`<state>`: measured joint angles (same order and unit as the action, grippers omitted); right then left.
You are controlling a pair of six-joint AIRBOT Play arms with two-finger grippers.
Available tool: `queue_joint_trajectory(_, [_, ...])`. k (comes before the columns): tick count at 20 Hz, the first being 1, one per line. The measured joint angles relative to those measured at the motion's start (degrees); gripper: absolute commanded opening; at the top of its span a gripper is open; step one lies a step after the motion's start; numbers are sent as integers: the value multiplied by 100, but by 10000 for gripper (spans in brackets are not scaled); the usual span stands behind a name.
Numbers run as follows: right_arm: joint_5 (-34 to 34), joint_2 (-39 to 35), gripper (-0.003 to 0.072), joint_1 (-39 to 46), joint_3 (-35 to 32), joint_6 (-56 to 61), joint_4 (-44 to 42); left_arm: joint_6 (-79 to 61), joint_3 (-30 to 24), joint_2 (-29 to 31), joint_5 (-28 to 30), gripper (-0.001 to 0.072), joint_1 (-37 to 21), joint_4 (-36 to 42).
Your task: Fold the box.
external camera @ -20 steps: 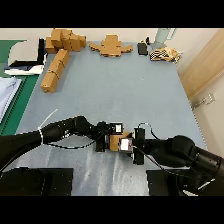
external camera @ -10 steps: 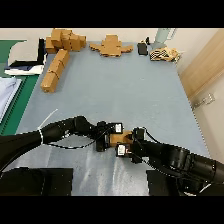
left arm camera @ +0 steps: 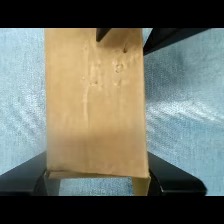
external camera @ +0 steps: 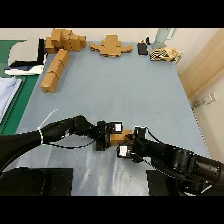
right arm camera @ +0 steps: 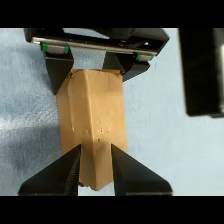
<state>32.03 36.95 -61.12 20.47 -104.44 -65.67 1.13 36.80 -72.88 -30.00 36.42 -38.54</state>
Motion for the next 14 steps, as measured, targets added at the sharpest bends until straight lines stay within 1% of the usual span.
queue_joint_trajectory(4, [0,-197,253,0,7,4,-4,-15,0,0,-50,357,2,-4])
queue_joint_trajectory(6, [4,-240,152,2,7,4,-11,-13,0,0,-42,357,2,-4])
queue_joint_trajectory(10, [7,-225,151,2,7,4,-48,-9,0,0,-33,357,2,-2])
queue_joint_trajectory(14, [15,-129,151,2,7,-24,-354,-9,0,0,-26,357,2,-2])
